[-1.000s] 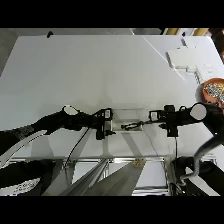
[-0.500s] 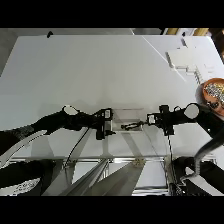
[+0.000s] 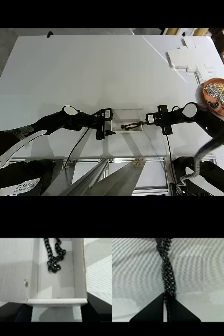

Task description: Fold the box and place the chain.

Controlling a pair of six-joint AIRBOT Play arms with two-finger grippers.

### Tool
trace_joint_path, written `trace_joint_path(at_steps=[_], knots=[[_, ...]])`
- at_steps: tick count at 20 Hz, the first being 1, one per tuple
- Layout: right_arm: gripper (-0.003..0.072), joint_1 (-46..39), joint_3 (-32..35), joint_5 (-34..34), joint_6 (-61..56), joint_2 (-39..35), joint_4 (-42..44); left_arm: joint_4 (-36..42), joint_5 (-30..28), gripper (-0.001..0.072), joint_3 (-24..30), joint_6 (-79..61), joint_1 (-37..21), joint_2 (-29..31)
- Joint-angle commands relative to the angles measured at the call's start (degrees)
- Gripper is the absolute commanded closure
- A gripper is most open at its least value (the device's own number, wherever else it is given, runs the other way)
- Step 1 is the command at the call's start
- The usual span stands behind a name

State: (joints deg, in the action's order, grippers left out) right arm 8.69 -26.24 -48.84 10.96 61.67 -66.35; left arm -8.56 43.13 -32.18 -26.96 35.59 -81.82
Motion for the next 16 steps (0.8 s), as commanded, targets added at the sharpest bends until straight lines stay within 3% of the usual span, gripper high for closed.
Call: trace_joint_path(at_steps=[1, 4, 9, 13, 16], knots=[[0.0654, 0.0, 0.1, -0.7, 0.0, 0.3, 0.0, 0.0, 0.0, 0.0499, 0.0, 0.0, 0.0, 0.0], [0.0673, 0.5, 0.1, -4.7, -2.2, -3.8, -0.6, 0.0, 0.0, 0.0499, 0.0, 0.0, 0.0, 0.0], [0.0673, 0.5, 0.1, -13.1, -6.4, -15.1, 6.1, 0.0, 0.0, 0.0499, 0.0, 0.0, 0.0, 0.0], [0.0673, 2.0, 0.1, -13.8, -6.0, -22.8, 19.1, 0.0, 0.0, 0.0499, 0.0, 0.0, 0.0, 0.0], [0.0673, 8.9, 0.1, -9.4, -4.5, -24.9, 29.4, 0.0, 0.0, 0.0499, 0.0, 0.0, 0.0, 0.0]])
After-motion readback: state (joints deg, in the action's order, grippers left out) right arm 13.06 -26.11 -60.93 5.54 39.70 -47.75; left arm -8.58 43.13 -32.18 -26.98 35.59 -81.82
